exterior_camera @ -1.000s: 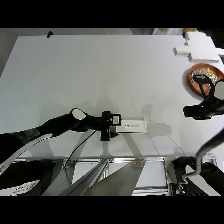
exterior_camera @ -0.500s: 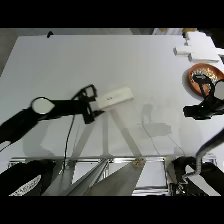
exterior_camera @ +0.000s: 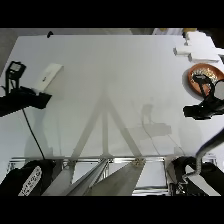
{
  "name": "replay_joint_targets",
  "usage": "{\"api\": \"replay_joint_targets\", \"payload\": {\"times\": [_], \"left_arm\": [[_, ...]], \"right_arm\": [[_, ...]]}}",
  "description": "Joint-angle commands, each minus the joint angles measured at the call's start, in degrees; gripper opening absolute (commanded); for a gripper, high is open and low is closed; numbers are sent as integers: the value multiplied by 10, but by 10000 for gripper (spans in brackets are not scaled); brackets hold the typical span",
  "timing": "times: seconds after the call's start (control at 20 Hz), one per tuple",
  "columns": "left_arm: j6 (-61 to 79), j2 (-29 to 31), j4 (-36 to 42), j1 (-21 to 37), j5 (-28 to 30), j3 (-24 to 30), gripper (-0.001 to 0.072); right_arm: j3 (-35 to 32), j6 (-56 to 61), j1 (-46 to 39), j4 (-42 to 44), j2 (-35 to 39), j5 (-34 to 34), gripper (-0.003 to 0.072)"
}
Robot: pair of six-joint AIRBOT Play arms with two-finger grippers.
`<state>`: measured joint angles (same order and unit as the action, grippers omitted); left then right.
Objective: Fold the box and place the chain.
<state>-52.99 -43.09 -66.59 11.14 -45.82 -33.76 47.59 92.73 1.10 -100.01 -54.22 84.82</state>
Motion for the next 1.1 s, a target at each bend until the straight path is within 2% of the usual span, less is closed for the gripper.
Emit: {"api": "replay_joint_targets", "payload": {"times": [0.0,0.25,0.35,0.4,0.55,0.85,1.05], "left_arm": [[-56,-6,-30,82,-25,12,347],[-56,-86,-33,90,-49,13,347],[-56,-117,-33,90,-53,13,370],[-56,-127,-33,90,-55,13,467],[-78,-140,-33,87,-55,13,699],[-91,-127,-40,87,-68,13,694],[-90,-29,-39,75,-75,13,693]], "right_arm": [[1,0,0,0,0,0,18],[1,0,0,0,0,0,18],[1,0,0,0,0,0,18],[1,0,0,0,0,0,18],[1,0,0,0,0,0,18],[1,0,0,0,0,0,18],[1,0,0,0,0,0,18]]}}
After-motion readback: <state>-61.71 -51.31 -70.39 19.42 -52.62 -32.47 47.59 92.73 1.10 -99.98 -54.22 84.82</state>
